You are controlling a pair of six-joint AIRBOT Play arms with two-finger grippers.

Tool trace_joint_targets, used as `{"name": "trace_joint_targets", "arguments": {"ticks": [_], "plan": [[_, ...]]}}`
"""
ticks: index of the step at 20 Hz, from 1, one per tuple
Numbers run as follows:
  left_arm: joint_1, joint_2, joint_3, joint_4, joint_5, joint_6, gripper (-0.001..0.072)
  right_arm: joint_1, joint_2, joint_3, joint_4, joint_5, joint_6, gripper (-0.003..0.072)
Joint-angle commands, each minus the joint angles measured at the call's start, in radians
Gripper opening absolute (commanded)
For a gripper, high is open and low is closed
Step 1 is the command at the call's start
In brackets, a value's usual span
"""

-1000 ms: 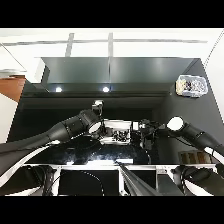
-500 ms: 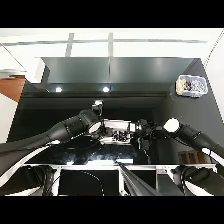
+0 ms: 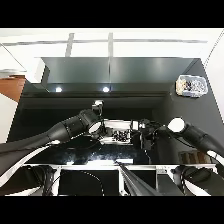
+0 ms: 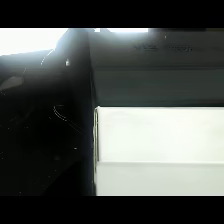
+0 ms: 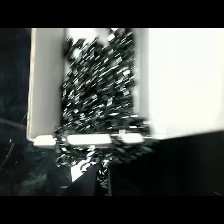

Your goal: Fold the box and place the chain.

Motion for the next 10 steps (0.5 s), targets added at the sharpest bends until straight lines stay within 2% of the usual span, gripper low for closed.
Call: {"name": "trace_joint_targets", "arguments": {"ticks": [1,5,10], "plan": [[0.000,0.000,0.000,0.000,0.000,0.000,0.0032,-0.028,0.102,0.001,-0.001,0.035,0.114,0.0037],[0.000,0.000,0.000,0.000,0.000,0.000,0.0032,-0.052,0.232,0.047,-0.058,0.100,0.284,0.0037],[0.000,0.000,0.000,0.000,0.001,0.000,0.0032,-0.053,0.294,0.243,-0.074,0.218,0.431,0.0036]]}}
